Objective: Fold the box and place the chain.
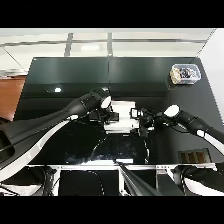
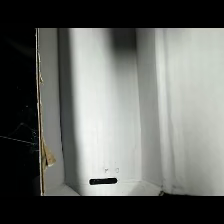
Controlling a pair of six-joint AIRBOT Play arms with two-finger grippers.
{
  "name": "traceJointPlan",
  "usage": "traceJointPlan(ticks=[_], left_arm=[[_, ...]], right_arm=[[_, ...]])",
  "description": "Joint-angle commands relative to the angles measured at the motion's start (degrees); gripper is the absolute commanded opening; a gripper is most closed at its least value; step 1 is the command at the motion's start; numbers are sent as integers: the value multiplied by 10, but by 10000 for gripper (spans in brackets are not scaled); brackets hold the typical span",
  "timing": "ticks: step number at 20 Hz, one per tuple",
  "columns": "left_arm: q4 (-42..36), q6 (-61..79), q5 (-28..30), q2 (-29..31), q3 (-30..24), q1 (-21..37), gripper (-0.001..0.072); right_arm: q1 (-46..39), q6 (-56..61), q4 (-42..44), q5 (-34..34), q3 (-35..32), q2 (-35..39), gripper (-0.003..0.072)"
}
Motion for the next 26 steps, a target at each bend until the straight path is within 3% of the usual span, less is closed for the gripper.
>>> traceJointPlan(ticks=[1, 4, 10, 14, 17, 26], left_arm=[[-1, 0, -1, -2, 1, 0, 24], [-1, 0, 2, -2, 1, 0, 24], [0, 5, -2, -2, 1, 0, 25], [0, 5, -2, -2, 1, 0, 25], [0, 5, -2, -2, 1, 0, 25], [-1, 5, -2, -2, 1, 0, 26]], right_arm=[[0, 0, 0, 0, 0, 0, 224], [0, 9, 2, -10, 1, 0, 597], [-2, 59, -94, 26, 1, 65, 594], [-3, 63, -99, 31, 1, 82, 593], [-3, 63, -99, 39, 1, 82, 258], [9, 62, 33, 22, 0, 57, 243]])
